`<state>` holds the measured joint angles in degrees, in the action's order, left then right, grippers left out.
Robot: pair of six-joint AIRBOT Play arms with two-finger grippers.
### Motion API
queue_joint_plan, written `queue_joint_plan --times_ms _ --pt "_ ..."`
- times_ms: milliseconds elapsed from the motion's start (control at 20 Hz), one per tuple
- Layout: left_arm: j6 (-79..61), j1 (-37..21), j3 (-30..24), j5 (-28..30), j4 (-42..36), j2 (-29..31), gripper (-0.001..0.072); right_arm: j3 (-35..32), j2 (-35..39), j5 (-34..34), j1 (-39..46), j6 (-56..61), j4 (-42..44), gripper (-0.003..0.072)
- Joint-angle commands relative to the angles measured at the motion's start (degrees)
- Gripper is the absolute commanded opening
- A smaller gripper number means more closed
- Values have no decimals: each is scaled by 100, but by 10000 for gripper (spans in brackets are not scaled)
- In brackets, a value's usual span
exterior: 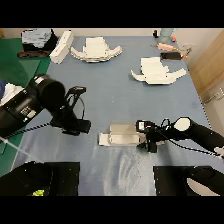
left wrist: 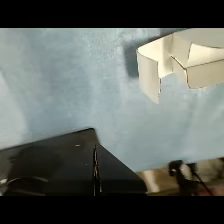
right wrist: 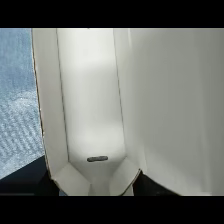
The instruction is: Fold the box.
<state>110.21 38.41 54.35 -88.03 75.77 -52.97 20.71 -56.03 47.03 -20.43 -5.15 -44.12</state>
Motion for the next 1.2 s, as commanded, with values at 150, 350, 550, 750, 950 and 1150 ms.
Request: queue_joint_plan --times_ms 150,350,550,750,950,1150 --pt "-1377 -1034 -2752 2776 -2632 688 15 4 2 4 -2 0 0 510" --pt "-1768 -863 -3318 4234 -3154 511 15 4 2 2 -2 0 0 510" --pt "-2396 -861 -3322 4723 -3668 -4 14 4 2 2 -2 0 0 510" --pt "-3036 -813 -3318 4741 -4437 -321 15 4 2 2 -2 0 0 509" --pt "-3097 -791 -3141 4688 -4474 -227 19 4 2 2 -2 0 0 510" --pt "-3128 -791 -3018 4538 -4470 -155 526 4 2 2 -2 0 0 510"
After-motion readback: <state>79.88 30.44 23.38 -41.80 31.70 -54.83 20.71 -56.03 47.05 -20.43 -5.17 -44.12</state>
